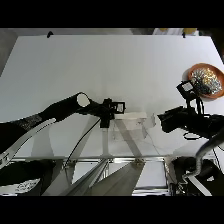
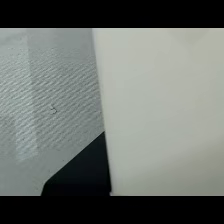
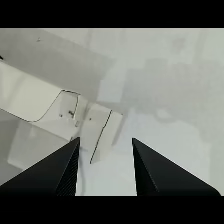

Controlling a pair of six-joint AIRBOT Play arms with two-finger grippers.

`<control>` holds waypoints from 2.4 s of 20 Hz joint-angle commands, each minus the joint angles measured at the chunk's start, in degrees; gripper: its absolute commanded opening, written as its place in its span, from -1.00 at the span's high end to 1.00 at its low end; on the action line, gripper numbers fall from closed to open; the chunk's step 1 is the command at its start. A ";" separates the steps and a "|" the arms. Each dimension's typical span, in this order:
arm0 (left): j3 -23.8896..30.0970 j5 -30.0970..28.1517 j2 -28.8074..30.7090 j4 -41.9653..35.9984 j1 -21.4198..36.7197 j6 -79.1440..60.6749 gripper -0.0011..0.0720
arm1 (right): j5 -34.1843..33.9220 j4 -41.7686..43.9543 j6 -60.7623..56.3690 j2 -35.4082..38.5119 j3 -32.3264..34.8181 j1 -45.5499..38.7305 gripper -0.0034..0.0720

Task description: Fold the box and place the chain.

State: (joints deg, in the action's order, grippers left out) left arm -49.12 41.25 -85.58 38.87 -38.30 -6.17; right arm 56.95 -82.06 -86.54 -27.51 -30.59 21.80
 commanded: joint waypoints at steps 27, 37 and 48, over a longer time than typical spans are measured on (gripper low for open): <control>-0.02 0.13 -1.01 0.98 0.00 0.20 0.93 | 0.00 0.00 0.04 -0.02 -0.02 -0.02 -0.04; -0.02 0.13 -1.01 1.01 0.00 0.20 0.93 | 0.63 13.40 16.59 -0.83 0.02 0.00 0.86; -0.02 0.13 -1.01 0.98 0.00 0.20 0.93 | 1.11 13.03 46.31 -4.70 4.24 12.39 0.86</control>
State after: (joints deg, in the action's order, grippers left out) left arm -49.17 41.39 -86.56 39.86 -38.26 -5.96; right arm 59.81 -65.98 -46.96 -32.38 -28.38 31.29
